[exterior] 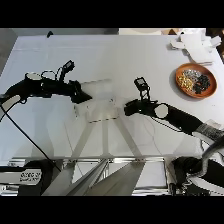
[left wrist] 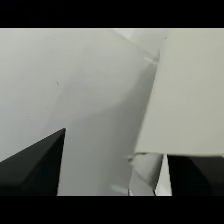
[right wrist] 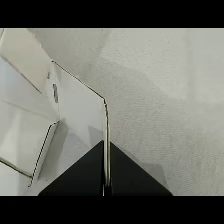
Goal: Fold the box and place the chain.
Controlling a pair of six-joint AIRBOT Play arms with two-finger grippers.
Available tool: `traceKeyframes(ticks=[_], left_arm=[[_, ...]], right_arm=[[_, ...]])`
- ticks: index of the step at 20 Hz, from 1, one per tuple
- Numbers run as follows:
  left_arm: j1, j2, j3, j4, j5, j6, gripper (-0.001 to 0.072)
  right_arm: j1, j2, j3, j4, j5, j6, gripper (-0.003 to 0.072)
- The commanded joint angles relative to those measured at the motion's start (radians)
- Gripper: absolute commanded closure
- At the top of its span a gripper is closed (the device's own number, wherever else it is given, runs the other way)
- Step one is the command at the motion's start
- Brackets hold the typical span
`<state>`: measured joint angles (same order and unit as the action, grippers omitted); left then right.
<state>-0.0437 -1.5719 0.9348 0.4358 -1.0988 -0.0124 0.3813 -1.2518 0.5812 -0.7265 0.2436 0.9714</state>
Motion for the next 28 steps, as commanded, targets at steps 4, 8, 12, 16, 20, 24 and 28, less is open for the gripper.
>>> traceKeyframes(ticks=[4,8,12,16,20,24,28], left_arm=[[-0.015,-0.052,0.001,-0.06,0.015,0.061,0.0441],[-0.015,-0.054,0.001,-0.063,0.002,0.066,0.07],[-0.015,-0.054,0.001,-0.062,-0.024,0.066,0.0701],[-0.014,-0.051,0.001,-0.063,-0.027,0.065,0.07],[-0.014,-0.05,0.001,-0.063,-0.027,0.065,0.07],[-0.014,-0.05,0.0,-0.062,-0.027,0.066,0.07],[-0.014,-0.05,0.001,-0.062,-0.027,0.065,0.07]], right_arm=[[0.001,0.001,0.0,0.0,0.0,0.0,0.0677],[0.001,0.001,0.0,0.0,0.0,0.0,0.0677],[0.001,0.001,0.0,0.0,0.0,0.0,0.0677],[0.001,0.001,0.0,0.0,0.0,0.0,0.0677],[0.001,0.001,0.0,0.0,0.0,0.0,0.0677],[0.001,0.001,0.0,0.0,0.0,0.0,0.0677],[0.001,0.001,0.0,0.0,0.0,0.0,0.0677]])
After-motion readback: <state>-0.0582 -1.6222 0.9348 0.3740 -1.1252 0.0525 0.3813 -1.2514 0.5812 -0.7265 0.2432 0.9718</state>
